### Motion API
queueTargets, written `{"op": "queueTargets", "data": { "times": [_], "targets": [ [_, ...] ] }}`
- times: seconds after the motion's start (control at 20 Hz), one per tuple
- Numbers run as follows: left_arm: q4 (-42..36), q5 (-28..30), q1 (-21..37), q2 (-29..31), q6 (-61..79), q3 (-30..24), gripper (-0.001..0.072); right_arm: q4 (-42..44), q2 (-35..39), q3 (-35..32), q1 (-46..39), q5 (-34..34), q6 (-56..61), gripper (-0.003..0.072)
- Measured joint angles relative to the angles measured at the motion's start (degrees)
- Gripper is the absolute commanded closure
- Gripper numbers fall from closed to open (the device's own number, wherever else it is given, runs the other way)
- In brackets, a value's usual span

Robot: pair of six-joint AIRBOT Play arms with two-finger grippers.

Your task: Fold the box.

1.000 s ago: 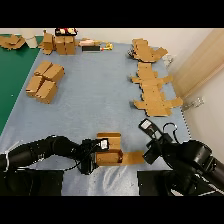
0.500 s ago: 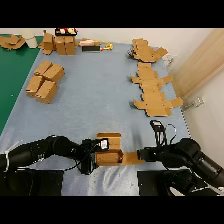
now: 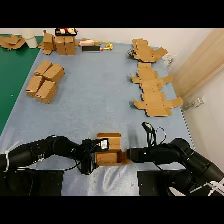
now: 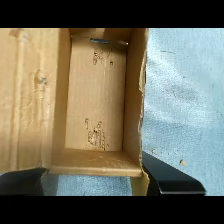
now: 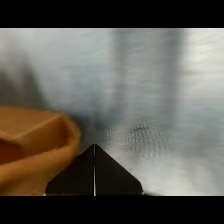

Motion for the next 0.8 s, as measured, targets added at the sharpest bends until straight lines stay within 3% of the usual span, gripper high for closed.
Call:
{"op": "queueTargets", "data": {
  "times": [0.1,0.2,0.65,0.75,0.8],
  "targets": [
    [0.0,0.0,0.0,0.0,0.0,0.0,0.0247,1.3,1.1,0.5,0.2,0.7,-0.9,0.0676],
    [0.0,0.0,0.0,0.0,0.0,0.0,0.0247,3.0,2.6,0.8,0.6,0.6,-1.4,0.0538],
    [0.0,0.0,0.0,0.0,0.0,0.0,0.0247,2.5,5.2,1.1,1.2,-0.3,-2.0,0.0517],
    [0.0,0.0,0.0,0.0,0.0,0.0,0.0247,2.1,5.3,1.1,1.2,-0.6,-2.0,0.0404],
    [0.0,0.0,0.0,0.0,0.0,0.0,0.0247,2.0,5.3,1.1,1.2,-0.7,-2.0,0.0404]
  ]
}}
